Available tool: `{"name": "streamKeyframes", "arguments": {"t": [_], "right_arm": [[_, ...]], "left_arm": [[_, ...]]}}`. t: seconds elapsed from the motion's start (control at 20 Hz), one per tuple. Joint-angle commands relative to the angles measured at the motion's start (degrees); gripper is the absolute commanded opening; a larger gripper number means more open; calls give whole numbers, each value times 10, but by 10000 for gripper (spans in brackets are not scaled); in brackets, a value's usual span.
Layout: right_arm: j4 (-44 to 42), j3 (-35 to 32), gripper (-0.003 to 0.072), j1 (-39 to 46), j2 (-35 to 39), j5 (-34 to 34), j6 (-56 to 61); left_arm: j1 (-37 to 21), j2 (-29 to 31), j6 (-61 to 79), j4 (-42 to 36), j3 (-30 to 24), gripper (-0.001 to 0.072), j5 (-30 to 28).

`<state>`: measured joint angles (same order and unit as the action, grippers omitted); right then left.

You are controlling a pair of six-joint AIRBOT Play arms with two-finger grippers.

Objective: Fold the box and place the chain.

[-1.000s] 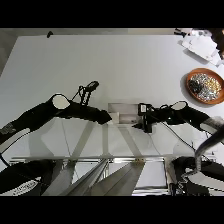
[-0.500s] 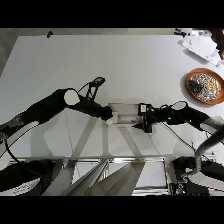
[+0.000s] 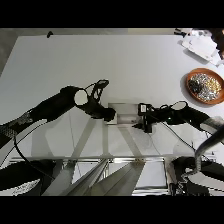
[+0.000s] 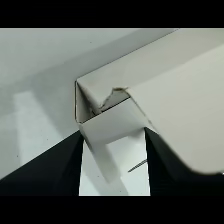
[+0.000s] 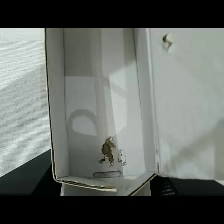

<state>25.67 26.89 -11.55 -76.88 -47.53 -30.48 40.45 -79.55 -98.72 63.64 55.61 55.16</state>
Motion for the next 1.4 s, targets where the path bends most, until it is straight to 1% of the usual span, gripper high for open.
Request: {"name": "streamKeyframes", "arguments": {"t": [0.0,0.15,0.4,0.6,0.9,1.15,1.2,1.3,1.35], "right_arm": [[0,0,303,0,0,0,0],[0,0,303,0,0,0,0],[0,0,303,0,0,0,0],[0,0,303,0,0,0,0],[0,0,303,0,0,0,0],[0,0,303,0,0,0,0],[0,0,303,0,0,0,0],[0,0,303,0,0,0,0],[0,0,303,0,0,0,0]], "left_arm": [[19,-19,-43,13,22,426,8],[26,-29,-66,18,37,426,9],[30,-29,-130,70,38,426,27],[40,-34,-183,92,38,426,27],[63,-41,-225,95,39,414,-19],[75,-64,-263,106,39,410,-17],[76,-68,-263,106,39,405,-17],[81,-76,-267,108,39,347,-17],[82,-79,-278,110,39,334,-18]]}}
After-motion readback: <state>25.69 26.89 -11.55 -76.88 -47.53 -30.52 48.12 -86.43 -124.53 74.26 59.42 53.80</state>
